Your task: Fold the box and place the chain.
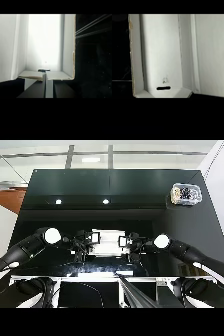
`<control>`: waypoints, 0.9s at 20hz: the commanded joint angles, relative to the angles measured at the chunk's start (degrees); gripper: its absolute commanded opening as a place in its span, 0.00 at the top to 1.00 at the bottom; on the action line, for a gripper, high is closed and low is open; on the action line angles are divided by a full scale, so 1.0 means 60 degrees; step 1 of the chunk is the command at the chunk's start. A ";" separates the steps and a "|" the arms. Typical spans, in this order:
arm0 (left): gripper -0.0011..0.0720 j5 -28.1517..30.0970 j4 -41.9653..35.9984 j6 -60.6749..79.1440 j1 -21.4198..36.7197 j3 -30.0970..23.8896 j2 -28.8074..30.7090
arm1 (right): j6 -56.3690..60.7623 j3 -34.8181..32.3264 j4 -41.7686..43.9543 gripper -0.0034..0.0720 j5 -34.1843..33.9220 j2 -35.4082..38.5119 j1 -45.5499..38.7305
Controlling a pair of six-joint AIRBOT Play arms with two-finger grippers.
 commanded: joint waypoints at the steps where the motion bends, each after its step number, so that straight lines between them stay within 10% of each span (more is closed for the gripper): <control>1: 0.84 0.0015 -0.0015 0.0000 -0.0004 -0.0004 -0.0004 | 0.0000 0.0000 0.0004 0.33 0.0000 -0.0004 0.0011; 18: 0.92 0.0543 -0.0987 0.0015 -0.0692 -0.0004 -0.0852 | 0.0000 0.0000 0.0004 0.33 0.0000 -0.0004 0.0011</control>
